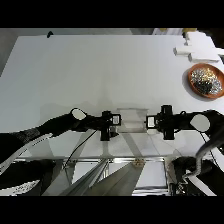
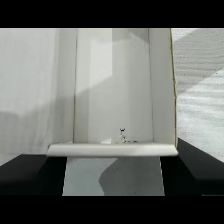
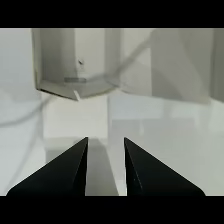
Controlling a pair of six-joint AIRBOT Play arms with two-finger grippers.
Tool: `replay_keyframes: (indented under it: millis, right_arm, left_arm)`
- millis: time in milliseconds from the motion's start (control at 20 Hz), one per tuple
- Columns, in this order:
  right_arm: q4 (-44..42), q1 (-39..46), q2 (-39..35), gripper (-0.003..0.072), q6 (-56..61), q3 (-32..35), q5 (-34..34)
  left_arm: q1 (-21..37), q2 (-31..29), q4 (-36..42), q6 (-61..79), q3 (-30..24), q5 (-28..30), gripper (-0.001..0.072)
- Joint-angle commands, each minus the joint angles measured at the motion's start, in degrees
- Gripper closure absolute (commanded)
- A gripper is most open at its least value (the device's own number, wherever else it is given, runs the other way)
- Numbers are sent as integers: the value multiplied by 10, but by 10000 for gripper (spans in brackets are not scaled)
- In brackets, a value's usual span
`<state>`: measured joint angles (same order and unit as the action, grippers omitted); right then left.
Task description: Fold the box and place the chain.
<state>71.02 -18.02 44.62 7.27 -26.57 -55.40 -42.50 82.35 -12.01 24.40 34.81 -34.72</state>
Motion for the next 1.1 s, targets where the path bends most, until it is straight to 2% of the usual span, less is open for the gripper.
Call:
replay_keyframes:
  millis: [0, 200, 250, 300, 500, 600, 800, 850, 1000, 1050]
  right_arm:
    - [-61, 0, 43, 466, -75, 10, 11]
    - [-66, 0, 83, 473, -78, 10, 15]
    - [-76, 0, 87, 530, -78, 11, 15]
    - [-92, 0, 91, 539, -78, 11, 17]
    - [-160, 0, 100, 541, -78, 20, 38]
    - [-172, 0, 100, 569, -78, 23, 50]
    - [-237, 0, 100, 564, -94, 26, 62]
    - [-250, 0, 101, 526, -93, 31, 73]
    - [-252, 0, 101, 338, -92, 51, 97]
    - [-250, 0, 101, 316, -92, 53, 98]
  left_arm:
    - [0, 0, 0, 0, 0, 0, 387]
    - [0, 0, 0, 0, 0, 0, 387]
    - [0, 0, 0, 0, 0, 0, 387]
    - [0, 0, 0, 0, 0, 0, 387]
    - [0, 0, 0, 0, 0, 0, 387]
    - [0, 0, 0, 0, 0, 0, 387]
    - [0, 0, 0, 0, 0, 0, 387]
    - [0, 0, 0, 0, 0, 0, 387]
    - [0, 0, 0, 0, 0, 0, 387]
    - [0, 0, 0, 0, 0, 0, 387]
